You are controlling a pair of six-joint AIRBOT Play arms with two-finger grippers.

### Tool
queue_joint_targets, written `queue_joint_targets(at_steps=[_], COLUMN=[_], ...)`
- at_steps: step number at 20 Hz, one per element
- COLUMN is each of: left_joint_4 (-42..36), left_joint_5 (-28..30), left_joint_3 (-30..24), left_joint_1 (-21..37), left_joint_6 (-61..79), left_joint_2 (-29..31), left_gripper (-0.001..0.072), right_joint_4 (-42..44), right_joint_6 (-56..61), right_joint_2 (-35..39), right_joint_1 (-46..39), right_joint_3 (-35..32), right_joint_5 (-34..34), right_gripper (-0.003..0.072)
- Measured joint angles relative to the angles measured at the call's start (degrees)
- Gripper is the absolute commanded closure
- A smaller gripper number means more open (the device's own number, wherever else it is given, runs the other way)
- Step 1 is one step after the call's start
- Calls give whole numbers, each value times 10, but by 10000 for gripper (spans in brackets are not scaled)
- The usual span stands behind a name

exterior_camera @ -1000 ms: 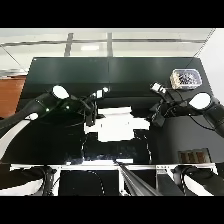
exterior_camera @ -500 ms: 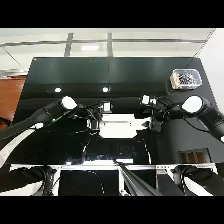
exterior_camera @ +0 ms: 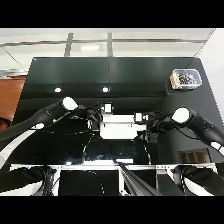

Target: Fold the box and place the chain.

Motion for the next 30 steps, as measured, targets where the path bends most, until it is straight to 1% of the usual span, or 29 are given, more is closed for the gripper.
queue_joint_targets(at_steps=[2,6,10,16,23,26,30], left_joint_4=[0,0,0,0,0,0,0], left_joint_5=[-2,-9,-11,-11,-12,-15,-14], left_joint_3=[0,0,0,0,0,0,0], left_joint_1=[0,0,0,0,0,0,0], left_joint_6=[-1,-1,-1,-1,-1,1,0], left_joint_2=[0,0,0,0,0,0,0], left_gripper=[682,682,682,682,682,682,682], right_joint_4=[14,70,92,88,68,80,113], right_joint_6=[-8,-17,-21,-35,-41,-52,-79], right_joint_2=[-10,-19,-20,-13,-9,-9,-9], right_joint_1=[12,28,33,13,-11,-13,-14], right_joint_3=[-2,-3,9,32,38,39,39], right_joint_5=[-6,-36,-54,-62,-68,-81,-82], right_gripper=[-33,-27,-27,-27,-26,-26,-26])
